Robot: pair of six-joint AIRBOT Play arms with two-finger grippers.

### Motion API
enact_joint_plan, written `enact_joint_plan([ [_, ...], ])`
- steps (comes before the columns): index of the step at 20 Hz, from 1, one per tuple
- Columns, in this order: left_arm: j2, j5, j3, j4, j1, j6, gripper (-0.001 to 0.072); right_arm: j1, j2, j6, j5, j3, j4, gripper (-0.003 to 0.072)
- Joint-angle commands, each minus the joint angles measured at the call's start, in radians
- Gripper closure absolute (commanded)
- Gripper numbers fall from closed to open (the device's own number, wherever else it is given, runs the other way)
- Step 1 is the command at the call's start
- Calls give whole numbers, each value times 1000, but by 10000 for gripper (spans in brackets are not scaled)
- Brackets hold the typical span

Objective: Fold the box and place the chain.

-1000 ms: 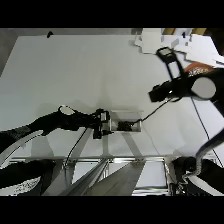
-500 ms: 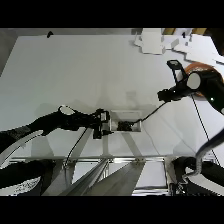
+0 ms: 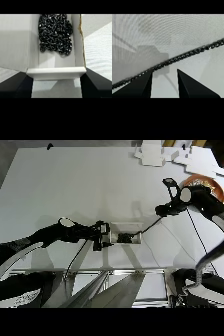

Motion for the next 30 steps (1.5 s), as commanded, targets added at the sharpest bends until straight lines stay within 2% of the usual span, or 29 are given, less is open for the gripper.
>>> enact_joint_plan([
  [1, -1, 0, 0, 0, 0, 0, 454, -1, -5, 0, -22, -1, 0, 343],
  [17, -1, 0, 0, 0, 0, 0, 454, -1, -5, 24, -7, -2, 0, 343],
  [24, -1, 0, 0, 0, 0, 0, 454, -1, -5, 56, -58, -61, 0, 343],
  [30, -1, 0, 0, 0, 0, 0, 454, -1, -5, 56, -60, -64, 0, 344],
])
